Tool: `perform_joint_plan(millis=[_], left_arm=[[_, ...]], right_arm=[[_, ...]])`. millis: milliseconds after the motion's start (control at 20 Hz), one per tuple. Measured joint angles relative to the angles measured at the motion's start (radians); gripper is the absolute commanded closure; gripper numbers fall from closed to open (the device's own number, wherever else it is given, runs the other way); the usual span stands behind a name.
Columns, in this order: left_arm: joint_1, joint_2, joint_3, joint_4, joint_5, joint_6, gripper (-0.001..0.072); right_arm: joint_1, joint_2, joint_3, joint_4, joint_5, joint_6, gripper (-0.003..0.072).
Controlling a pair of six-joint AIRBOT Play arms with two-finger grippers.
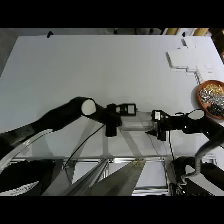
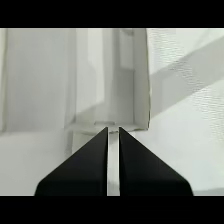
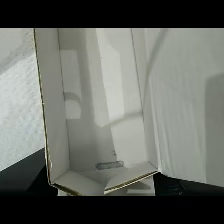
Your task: Fold the box and place the chain.
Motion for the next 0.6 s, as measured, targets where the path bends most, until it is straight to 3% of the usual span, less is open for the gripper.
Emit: perform_joint_plan(millis=[50,300,600], left_arm=[[0.013,0.030,0.000,0.036,-0.022,-0.106,0.0705],[0.094,0.113,-0.012,0.211,-0.098,-0.665,0.0705],[0.144,0.066,-0.090,0.245,-0.082,-1.089,0.0701]], right_arm=[[0.000,0.000,0.000,0.000,0.000,0.000,0.0368],[0.000,0.000,0.000,-0.002,0.002,0.000,0.0368],[0.000,0.000,0.000,-0.003,0.003,-0.001,0.0368]])
